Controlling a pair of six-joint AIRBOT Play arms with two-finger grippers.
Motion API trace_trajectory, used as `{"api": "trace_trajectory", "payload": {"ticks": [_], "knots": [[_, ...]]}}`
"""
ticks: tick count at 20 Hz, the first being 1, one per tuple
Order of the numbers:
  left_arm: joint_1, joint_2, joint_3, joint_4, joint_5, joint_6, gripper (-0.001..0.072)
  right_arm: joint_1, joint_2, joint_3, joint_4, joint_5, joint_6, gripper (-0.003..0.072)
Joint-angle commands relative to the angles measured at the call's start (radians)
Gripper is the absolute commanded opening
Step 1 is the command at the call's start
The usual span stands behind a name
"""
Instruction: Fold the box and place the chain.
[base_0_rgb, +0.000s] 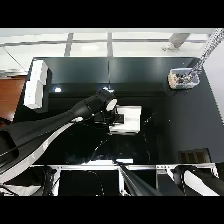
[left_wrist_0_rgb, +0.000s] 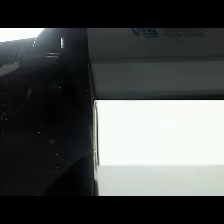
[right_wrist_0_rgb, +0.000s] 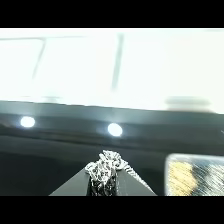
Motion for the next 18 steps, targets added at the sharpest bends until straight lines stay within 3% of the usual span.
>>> {"api": "trace_trajectory", "payload": {"ticks": [1, 7, 10, 15, 18], "knots": [[0.001, 0.000, 0.001, 0.000, -0.002, 0.000, 0.0026, 0.044, 0.069, -0.005, 0.072, 0.043, -0.041, 0.0017], [0.001, 0.000, 0.001, 0.000, -0.004, 0.000, 0.0026, 0.154, 0.079, -0.035, 0.064, 0.135, -0.041, 0.0017], [0.001, 0.000, 0.001, 0.000, -0.006, 0.000, 0.0026, 0.207, 0.079, -0.110, 0.066, 0.197, -0.041, 0.0017], [0.001, 0.000, 0.001, 0.000, -0.006, 0.000, 0.0026, 0.315, 0.079, -0.348, 0.135, 0.269, -0.045, 0.0017], [0.001, 0.000, 0.001, 0.001, -0.006, 0.001, 0.0026, 0.388, 0.079, -0.543, 0.151, 0.156, -0.048, 0.0017]]}}
